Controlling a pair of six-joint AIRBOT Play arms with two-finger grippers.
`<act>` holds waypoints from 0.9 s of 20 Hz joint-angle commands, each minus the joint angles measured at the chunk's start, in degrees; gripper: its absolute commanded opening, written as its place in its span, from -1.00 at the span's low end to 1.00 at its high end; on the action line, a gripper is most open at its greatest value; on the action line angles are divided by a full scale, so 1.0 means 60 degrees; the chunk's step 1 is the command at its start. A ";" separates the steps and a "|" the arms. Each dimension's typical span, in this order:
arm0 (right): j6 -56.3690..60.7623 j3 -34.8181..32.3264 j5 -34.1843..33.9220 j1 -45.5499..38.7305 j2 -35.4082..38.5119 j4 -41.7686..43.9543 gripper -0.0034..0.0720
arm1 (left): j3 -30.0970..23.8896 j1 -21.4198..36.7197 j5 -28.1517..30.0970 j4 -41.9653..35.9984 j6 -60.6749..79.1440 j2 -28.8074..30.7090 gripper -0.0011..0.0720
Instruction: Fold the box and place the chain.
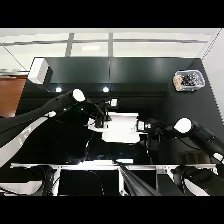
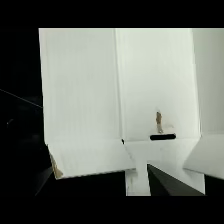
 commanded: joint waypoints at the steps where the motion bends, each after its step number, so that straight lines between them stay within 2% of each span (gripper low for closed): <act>1: -0.0135 -0.0073 -0.0572 0.0499 -0.0084 0.0656 0.79 | -0.0004 -0.0004 -0.0040 0.0007 -0.0233 -0.0007 -0.90; 4: -0.0138 -0.0062 -0.0663 0.0495 -0.0084 0.1235 0.79 | -0.0004 -0.0004 -0.0109 0.0007 -0.0240 -0.0007 -0.90; 8: 0.0135 0.0240 -0.0648 0.0466 -0.0051 0.1228 0.77 | -0.0004 -0.0004 -0.0546 0.0011 -0.0321 -0.0007 -0.90; 11: 0.0011 0.0484 -0.1049 0.0350 -0.0055 0.1224 0.77 | -0.0004 -0.0004 -0.0918 0.0015 -0.0488 -0.0007 -0.90; 18: -0.1319 0.0656 -0.0903 -0.0590 -0.0055 0.1836 0.77 | 0.0044 0.0004 -0.0503 0.0018 -0.0484 -0.0007 -0.90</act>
